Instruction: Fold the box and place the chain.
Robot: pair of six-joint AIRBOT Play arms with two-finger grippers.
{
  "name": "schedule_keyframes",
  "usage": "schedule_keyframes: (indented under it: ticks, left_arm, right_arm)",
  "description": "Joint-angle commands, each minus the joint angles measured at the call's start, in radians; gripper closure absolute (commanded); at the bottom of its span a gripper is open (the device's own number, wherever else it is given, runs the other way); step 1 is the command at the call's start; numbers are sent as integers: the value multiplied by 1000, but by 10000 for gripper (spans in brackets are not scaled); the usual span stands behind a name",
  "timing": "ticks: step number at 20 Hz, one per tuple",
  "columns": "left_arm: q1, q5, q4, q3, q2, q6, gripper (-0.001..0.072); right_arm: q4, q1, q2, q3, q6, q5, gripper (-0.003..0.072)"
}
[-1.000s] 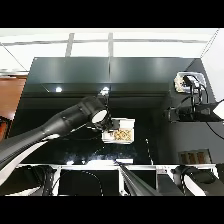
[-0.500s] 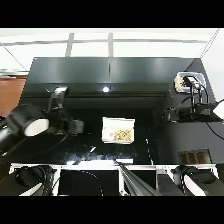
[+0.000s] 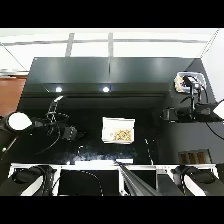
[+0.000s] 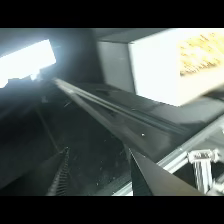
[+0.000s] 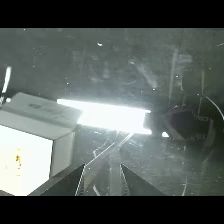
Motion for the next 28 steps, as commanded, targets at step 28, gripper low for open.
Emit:
schedule_keyframes:
  ticks: [28]
  left_arm:
    - [-258,322,-389,4,-383,1433,-7]
  right_arm:
    - [27,0,1,-1,5,-22,409]
